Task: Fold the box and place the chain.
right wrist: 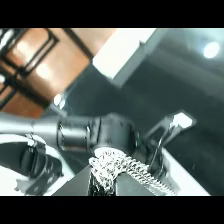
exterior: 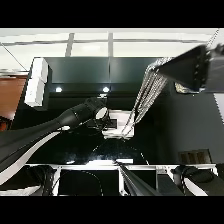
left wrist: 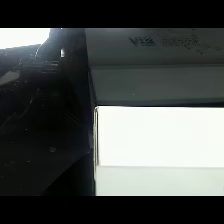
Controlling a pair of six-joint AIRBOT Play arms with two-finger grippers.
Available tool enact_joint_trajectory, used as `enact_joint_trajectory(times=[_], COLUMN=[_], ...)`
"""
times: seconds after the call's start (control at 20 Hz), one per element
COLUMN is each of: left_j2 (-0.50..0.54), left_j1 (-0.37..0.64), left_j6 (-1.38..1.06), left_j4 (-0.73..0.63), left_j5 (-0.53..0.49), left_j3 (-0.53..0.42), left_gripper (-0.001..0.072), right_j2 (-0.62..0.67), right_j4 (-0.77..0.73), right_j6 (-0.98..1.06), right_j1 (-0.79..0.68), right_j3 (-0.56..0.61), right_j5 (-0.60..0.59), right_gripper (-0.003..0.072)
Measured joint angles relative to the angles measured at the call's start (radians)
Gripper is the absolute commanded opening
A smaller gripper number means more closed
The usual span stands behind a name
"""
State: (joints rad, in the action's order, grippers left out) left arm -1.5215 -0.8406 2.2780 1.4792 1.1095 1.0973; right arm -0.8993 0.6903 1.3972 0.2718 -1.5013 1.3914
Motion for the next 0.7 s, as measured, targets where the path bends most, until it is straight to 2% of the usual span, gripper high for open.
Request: enact_joint_trajectory(times=[0.3, 0.7], left_j2=[0.000, 0.000], left_j1=[0.000, 0.000], left_j6=[0.000, 0.000], left_j4=[0.000, 0.000], left_j5=[0.000, 0.000], left_j3=[0.000, 0.000], left_gripper=[0.0026, 0.0026], right_j2=[-0.002, -0.002], right_j4=[0.000, -0.007], right_j6=[-0.015, -0.018], right_j1=[0.011, 0.018], right_j3=[0.214, 0.363], right_j5=[-0.087, -0.119], right_gripper=[0.0001, 0.0002])
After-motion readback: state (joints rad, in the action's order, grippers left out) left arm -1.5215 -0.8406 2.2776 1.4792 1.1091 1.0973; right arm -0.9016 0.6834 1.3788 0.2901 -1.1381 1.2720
